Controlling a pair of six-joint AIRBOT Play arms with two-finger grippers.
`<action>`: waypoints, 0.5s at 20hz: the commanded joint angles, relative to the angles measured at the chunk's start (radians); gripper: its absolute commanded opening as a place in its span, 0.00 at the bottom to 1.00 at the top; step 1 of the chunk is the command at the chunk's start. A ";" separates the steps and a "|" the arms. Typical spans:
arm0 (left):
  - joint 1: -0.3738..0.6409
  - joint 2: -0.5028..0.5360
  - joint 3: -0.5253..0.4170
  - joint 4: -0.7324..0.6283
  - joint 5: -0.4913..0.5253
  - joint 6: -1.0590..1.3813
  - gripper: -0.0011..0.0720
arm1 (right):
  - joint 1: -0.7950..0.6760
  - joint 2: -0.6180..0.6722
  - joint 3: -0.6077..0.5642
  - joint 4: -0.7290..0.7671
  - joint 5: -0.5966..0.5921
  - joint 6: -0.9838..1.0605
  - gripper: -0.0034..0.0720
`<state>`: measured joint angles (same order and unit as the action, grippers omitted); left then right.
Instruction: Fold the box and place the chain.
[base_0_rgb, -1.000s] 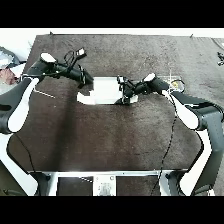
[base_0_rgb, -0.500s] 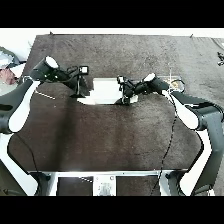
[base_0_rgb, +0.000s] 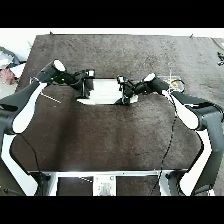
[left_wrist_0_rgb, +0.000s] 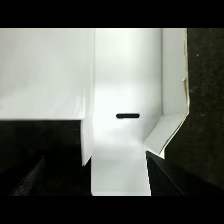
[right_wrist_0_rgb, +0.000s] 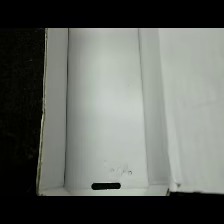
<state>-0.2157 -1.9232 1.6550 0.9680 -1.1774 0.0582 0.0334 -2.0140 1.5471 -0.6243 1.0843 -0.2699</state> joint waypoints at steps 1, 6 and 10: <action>-0.014 -0.009 0.000 0.016 -0.014 -0.008 0.98 | 0.001 0.000 0.000 0.000 0.000 0.000 0.56; -0.014 -0.010 0.000 0.020 -0.053 -0.005 0.98 | 0.001 0.000 0.000 0.000 0.000 0.000 0.56; -0.014 -0.013 0.000 0.001 -0.052 -0.009 0.98 | 0.001 0.000 0.000 0.000 0.000 0.000 0.56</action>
